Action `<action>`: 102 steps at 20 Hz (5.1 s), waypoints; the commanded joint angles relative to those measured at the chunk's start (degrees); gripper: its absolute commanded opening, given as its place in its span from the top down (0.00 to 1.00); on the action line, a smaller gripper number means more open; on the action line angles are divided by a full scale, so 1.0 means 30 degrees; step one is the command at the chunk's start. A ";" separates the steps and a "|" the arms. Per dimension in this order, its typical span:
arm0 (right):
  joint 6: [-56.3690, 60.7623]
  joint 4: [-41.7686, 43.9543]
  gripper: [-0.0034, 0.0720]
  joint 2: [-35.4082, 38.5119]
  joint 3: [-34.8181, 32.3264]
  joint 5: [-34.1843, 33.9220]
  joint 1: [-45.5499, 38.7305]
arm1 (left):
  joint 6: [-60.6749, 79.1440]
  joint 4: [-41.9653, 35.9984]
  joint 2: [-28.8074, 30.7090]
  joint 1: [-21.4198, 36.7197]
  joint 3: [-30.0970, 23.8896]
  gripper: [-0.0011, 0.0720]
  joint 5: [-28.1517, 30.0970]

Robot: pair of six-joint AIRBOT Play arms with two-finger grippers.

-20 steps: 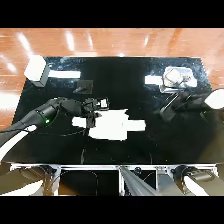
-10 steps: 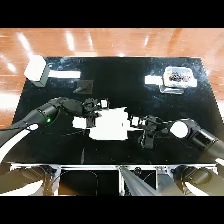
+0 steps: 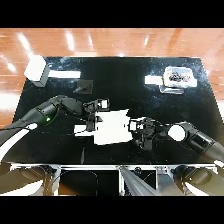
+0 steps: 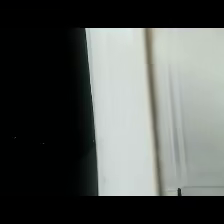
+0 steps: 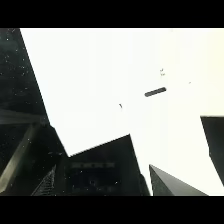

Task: Fold the box and place the chain.

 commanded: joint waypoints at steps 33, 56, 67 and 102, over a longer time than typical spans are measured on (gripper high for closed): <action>-0.2317 0.5231 0.00 -0.1362 0.0233 -0.5676 0.2623 | -0.0015 -0.1188 -0.0925 0.0911 0.0903 0.95 0.0255; -0.2805 0.2208 0.00 -0.1880 -0.0765 -0.4116 0.2004 | -0.0015 -0.1158 -0.0925 0.1341 0.0903 0.95 0.0685; -0.2790 0.4175 0.00 -0.2113 -0.0255 -1.0746 0.3993 | -0.0015 -0.1158 -0.0925 0.1341 0.0903 0.95 0.0699; -1.1876 1.0979 0.00 -0.5340 0.3803 -0.2375 -0.2557 | -0.0015 0.0087 -0.0925 0.1326 0.0903 0.95 0.0641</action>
